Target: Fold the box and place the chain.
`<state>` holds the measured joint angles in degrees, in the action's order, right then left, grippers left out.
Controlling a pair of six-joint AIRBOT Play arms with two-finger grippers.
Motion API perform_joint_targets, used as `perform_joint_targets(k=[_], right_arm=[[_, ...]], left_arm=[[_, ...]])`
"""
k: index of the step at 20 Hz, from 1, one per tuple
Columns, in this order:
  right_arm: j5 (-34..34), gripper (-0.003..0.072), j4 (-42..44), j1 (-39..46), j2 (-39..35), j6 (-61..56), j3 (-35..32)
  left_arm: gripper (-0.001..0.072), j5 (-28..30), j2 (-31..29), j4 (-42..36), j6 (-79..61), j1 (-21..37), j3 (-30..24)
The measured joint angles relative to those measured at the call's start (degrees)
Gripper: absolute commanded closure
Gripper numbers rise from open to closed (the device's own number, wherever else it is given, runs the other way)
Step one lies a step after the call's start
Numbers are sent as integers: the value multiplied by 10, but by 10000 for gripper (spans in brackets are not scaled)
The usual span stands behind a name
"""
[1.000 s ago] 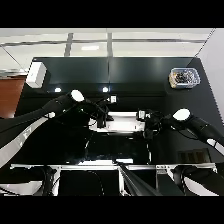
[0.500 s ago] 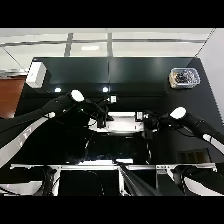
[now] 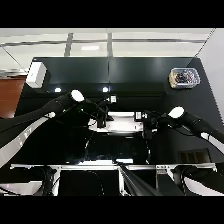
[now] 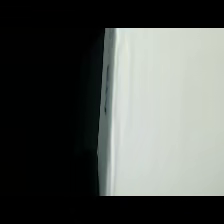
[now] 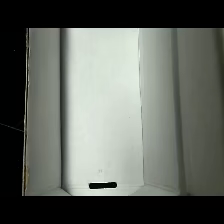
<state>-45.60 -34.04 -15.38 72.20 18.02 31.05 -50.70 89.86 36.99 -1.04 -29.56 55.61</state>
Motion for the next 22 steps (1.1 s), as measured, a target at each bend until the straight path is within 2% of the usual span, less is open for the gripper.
perform_joint_targets(k=[13,15,17,18,20,21,22], right_arm=[[0,-17,-4,3,0,-3,0],[0,111,-4,3,0,-2,0],[-2,111,-4,3,0,-2,0],[-2,158,-4,3,0,-2,0],[-2,156,-4,3,0,-1,0],[-2,156,-4,3,0,-1,0],[-2,156,-4,3,0,-1,0]], left_arm=[[681,0,0,0,0,0,0],[681,-1,0,0,0,0,0],[681,-1,0,0,0,0,0],[681,-1,0,0,0,0,0],[678,-2,0,0,0,0,0],[640,-2,0,1,0,0,0],[490,-3,0,1,2,0,2]])
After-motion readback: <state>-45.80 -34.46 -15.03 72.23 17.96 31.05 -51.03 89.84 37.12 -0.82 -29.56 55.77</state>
